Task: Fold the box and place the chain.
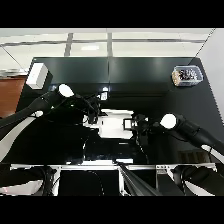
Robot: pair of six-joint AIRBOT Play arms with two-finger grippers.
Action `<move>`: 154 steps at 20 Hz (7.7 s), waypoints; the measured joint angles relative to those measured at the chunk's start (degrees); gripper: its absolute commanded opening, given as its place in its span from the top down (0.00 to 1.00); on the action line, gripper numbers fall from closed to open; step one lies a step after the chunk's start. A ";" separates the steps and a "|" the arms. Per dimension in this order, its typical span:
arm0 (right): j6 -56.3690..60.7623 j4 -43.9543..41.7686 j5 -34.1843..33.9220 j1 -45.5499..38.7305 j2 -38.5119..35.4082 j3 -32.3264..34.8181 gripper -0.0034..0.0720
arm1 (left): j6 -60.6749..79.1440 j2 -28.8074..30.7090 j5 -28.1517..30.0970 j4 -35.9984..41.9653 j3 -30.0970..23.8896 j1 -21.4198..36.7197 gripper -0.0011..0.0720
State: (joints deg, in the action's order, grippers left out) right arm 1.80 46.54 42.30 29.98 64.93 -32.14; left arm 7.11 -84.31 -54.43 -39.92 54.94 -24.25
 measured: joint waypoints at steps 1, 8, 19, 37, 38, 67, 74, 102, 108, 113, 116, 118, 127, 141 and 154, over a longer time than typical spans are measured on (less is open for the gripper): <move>-0.35 -0.37 -0.85 0.48 0.46 0.04 0.03 | 0.00 0.00 0.00 0.00 0.00 0.00 0.95; -0.31 -1.62 -4.02 -0.94 -0.44 -0.50 0.03 | -0.17 0.00 -0.09 -0.02 0.00 0.04 0.95; -0.72 -4.52 -4.50 -7.34 -4.35 -1.01 0.03 | -0.11 -0.79 -2.58 0.00 0.00 -0.07 0.95; -19.76 -16.39 0.42 -9.92 7.30 -1.07 0.07 | -0.04 -0.96 -3.15 0.46 0.00 -0.11 0.95; -19.98 -16.37 0.20 -9.92 7.74 -1.05 0.07 | -0.04 -0.96 -3.15 0.44 0.00 -0.11 0.95; -17.22 -13.35 -3.96 -7.65 9.66 -1.25 0.37 | -2.38 0.24 -3.37 -0.59 0.11 0.90 0.09; -17.25 -13.27 -3.89 -7.65 9.66 -1.25 0.37 | -20.28 9.92 -7.28 -14.80 0.35 5.44 0.38; -17.31 -12.94 -3.65 -7.52 9.66 -1.25 0.37 | -30.84 3.41 9.57 19.78 -12.48 2.62 0.95; -17.27 -12.96 -3.69 -7.52 9.66 -1.27 0.37 | -42.66 13.44 3.50 2.36 -8.70 9.16 0.95; -17.27 -13.05 -3.74 -7.52 9.66 -1.25 0.37 | -42.64 30.67 -5.86 -4.17 -14.67 18.45 0.94; -17.25 -13.07 -3.78 -7.52 9.66 -1.25 0.37 | -33.07 38.14 -7.89 -5.57 -20.87 19.63 0.27; -17.25 -13.07 -3.80 -7.52 9.66 -1.25 0.37 | -24.85 40.11 -6.51 -5.95 -24.13 18.56 0.01; -17.25 -13.05 -3.85 -7.52 9.66 -1.25 0.37 | -5.64 24.20 9.55 -5.55 -22.77 3.06 0.04; -17.25 -13.05 -3.82 -7.52 9.66 -1.25 0.37 | -2.75 9.46 4.33 -5.64 -12.98 -1.16 0.61; -17.25 -13.07 -3.80 -7.52 9.66 -1.25 0.37 | -2.97 8.17 3.41 1.97 -11.91 -1.18 0.62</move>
State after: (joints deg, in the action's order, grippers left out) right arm -15.44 33.47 38.50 22.46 74.59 -33.39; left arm 4.14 -76.14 -51.03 -37.95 43.03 -25.43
